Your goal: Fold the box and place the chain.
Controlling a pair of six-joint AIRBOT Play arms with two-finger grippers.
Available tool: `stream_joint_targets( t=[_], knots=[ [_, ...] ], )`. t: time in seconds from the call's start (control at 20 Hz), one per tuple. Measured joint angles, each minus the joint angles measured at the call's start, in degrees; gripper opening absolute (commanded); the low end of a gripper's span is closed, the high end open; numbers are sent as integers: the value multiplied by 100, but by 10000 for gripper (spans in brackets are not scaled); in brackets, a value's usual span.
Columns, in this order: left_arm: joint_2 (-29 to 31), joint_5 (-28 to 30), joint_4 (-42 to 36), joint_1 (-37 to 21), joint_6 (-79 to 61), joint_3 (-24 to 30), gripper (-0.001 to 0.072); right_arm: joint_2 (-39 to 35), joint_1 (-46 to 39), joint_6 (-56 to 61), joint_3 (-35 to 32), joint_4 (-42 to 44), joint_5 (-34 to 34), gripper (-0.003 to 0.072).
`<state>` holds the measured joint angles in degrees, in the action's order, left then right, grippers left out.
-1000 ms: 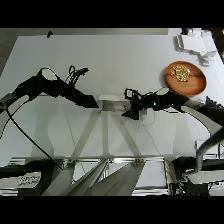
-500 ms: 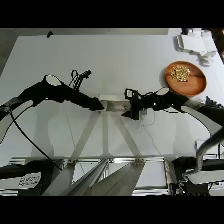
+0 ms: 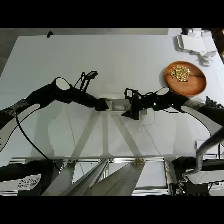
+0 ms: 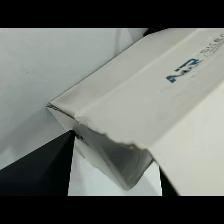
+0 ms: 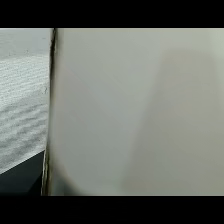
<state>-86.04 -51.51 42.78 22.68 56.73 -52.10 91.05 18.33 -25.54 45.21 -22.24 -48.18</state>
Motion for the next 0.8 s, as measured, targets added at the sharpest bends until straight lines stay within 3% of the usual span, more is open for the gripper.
stream_joint_targets(
  t=[0.25, 0.35, 0.45, 0.8],
  knots=[
    [101, 599, 957, 140, 791, 0, 554, 0, 0, 2, -2, 31, -22, 461],
    [175, 581, 1397, 278, 1276, -70, 569, 0, 0, -17, -2, -33, -44, 461],
    [208, 557, 2033, 472, 1860, -184, 696, 0, 2, -13, 0, -7, -31, 461],
    [166, 415, 3204, 1200, 3449, -680, 693, 0, 0, -7, 0, -4, -35, 461]
  ],
)
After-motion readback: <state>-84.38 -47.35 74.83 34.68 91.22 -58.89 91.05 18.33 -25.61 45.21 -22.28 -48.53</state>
